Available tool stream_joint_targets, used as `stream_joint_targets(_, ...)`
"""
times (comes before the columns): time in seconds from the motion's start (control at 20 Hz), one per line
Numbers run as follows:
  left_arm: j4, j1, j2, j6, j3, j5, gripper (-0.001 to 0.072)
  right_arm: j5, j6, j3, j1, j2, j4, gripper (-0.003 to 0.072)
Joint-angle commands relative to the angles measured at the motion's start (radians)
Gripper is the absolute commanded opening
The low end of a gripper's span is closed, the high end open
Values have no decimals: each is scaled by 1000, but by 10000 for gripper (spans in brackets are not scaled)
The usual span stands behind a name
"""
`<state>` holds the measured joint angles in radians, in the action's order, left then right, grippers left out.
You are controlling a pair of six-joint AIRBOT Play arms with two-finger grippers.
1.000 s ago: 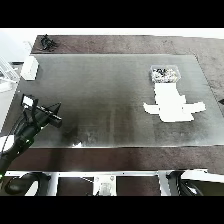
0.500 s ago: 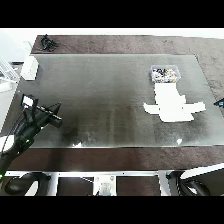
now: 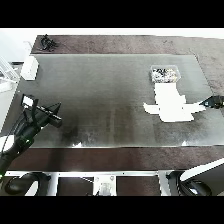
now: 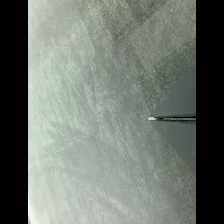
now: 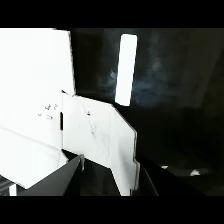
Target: Fold the box and place the chain.
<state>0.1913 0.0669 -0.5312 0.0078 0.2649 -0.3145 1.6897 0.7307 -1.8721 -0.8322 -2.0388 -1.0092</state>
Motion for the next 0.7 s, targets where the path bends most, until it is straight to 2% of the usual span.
stream_joint_targets(0.0,0,0,1,0,0,0,21,5,-2,-2,12,-8,-8,401)
stream_joint_targets(0.25,0,0,1,0,0,0,21,23,-2,18,26,-12,-8,399)
stream_joint_targets(0.3,0,0,1,0,0,0,21,22,-2,31,31,-12,-8,362)
stream_joint_targets(0.5,0,0,1,0,0,0,21,21,-24,59,58,-23,-8,359)
stream_joint_targets(0.55,0,0,1,0,0,0,21,21,-24,59,63,-26,-8,323)
stream_joint_targets(0.6,0,0,1,0,0,0,21,21,-24,60,69,-26,-7,239)
stream_joint_targets(0.65,0,0,1,0,0,0,21,21,-24,59,74,-26,-4,230)
